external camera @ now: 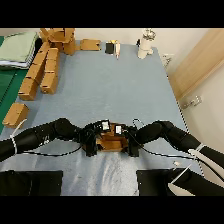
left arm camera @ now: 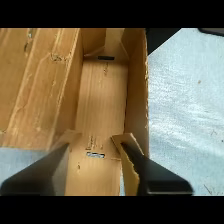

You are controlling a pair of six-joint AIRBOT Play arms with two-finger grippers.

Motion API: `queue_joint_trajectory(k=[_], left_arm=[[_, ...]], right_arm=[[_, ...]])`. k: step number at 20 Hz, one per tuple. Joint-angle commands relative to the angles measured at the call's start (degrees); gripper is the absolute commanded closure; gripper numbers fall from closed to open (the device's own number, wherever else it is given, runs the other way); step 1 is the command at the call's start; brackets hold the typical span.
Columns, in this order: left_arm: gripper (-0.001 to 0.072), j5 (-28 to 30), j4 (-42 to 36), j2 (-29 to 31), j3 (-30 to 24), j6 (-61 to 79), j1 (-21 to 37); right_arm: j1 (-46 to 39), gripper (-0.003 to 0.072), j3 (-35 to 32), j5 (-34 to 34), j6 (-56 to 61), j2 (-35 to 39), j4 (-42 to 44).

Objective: Fold the box.

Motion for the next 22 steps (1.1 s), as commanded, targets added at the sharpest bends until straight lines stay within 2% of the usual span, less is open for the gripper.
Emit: queue_joint_trajectory(k=[1, 2, 5, 7, 11, 13, 14, 16, 17, 19, 22], left_arm=[[0.0613, -0.2, 4.4, 0.2, 0.0, -3.3, 0.1], [0.0697, -0.4, 7.8, 0.3, 0.1, -5.6, 0.1], [0.0697, -1.6, 19.9, 2.1, 0.2, -20.7, 0.1], [0.0697, -3.7, 28.7, 5.4, 0.3, -32.2, 0.1], [0.0698, -6.7, 39.5, 16.8, 0.8, -51.5, 0.1], [0.0698, -7.5, 43.6, 22.7, 0.8, -66.3, 0.7], [0.0697, -9.6, 46.0, 24.9, 0.8, -75.7, 2.0], [0.0697, -18.2, 50.1, 26.6, 0.6, -93.1, 6.3], [0.0697, -23.3, 50.0, 26.5, 0.2, -98.3, 9.3], [0.0697, -27.9, 44.5, 26.3, -1.9, -100.3, 14.3], [0.0698, -26.6, 33.1, 24.5, -5.9, -98.8, 16.8]], right_arm=[[0.1, 0.0181, 0.0, 0.0, 0.0, 0.0, 0.1], [0.1, 0.0182, 0.0, 0.0, 0.0, 0.0, 0.1], [0.1, 0.0181, 0.0, 0.0, 0.0, 0.0, 0.1], [0.1, 0.0182, 0.0, 0.0, 0.0, 0.0, 0.1], [0.1, 0.0181, 0.0, 0.0, 0.0, 0.0, 0.1], [0.1, 0.0181, 0.0, 0.0, 0.0, 0.0, 0.1], [0.1, 0.0181, 0.0, 0.0, 0.0, 0.0, 0.1], [0.1, 0.0181, 0.0, 0.0, 0.0, 0.0, 0.1], [0.1, 0.0181, 0.0, 0.0, 0.0, 0.0, 0.1], [0.1, 0.0181, 0.0, 0.0, 0.0, 0.0, 0.1], [0.1, 0.0181, 0.0, 0.0, 0.0, 0.0, 0.1]])
